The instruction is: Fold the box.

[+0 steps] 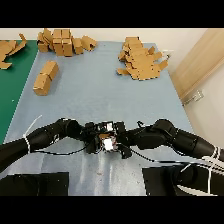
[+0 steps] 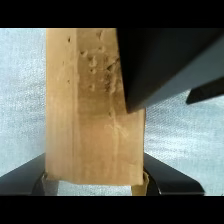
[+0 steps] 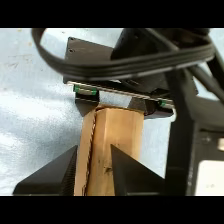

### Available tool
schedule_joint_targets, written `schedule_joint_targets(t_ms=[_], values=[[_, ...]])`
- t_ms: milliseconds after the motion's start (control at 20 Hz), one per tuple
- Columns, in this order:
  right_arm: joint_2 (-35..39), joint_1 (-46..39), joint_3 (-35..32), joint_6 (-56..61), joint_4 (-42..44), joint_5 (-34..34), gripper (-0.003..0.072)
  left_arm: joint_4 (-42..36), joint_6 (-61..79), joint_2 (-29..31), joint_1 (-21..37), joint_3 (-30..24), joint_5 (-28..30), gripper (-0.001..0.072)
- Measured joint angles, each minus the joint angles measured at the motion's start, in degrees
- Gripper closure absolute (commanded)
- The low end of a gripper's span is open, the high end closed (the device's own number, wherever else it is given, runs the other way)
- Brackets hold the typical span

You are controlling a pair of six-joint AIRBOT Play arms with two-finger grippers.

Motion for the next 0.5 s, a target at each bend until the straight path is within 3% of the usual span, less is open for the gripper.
schedule_joint_targets(t_ms=[500], values=[[0.7,-1.7,0.1,15.4,-9.4,1.3,0.0337,0.1,0.1,0.0,0.0,0.0,0.0,0.0246]])
